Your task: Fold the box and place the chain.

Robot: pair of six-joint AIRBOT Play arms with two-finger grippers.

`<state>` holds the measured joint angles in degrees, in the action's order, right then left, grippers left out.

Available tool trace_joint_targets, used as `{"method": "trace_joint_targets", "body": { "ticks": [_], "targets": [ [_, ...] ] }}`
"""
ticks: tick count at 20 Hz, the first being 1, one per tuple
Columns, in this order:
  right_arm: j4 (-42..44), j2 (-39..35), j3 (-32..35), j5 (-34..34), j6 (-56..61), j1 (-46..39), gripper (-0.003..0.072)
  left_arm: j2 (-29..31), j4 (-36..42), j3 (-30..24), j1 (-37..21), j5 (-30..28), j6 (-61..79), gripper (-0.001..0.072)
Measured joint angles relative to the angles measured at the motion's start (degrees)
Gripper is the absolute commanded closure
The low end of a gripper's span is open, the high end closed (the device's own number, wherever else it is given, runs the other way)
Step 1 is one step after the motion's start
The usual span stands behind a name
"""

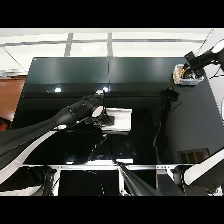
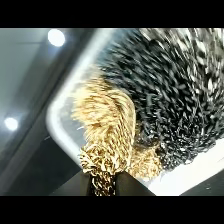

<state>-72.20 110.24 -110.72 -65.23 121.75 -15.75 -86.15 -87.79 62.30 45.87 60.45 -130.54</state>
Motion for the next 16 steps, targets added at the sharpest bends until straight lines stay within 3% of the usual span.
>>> {"method": "trace_joint_targets", "body": {
  "ticks": [9, 16],
  "targets": [
    [1.9, -20.74, -4.39, -6.03, -22.32, 0.81, 0.0678, 0.0, 0.0, 0.0, 0.0, 0.0, 0.0, 0.0679],
    [8.59, -36.48, -4.79, -12.7, -29.07, 4.94, 0.0678, 0.0, 0.0, 0.0, 0.0, 0.0, 0.0, 0.0679]
  ]
}}
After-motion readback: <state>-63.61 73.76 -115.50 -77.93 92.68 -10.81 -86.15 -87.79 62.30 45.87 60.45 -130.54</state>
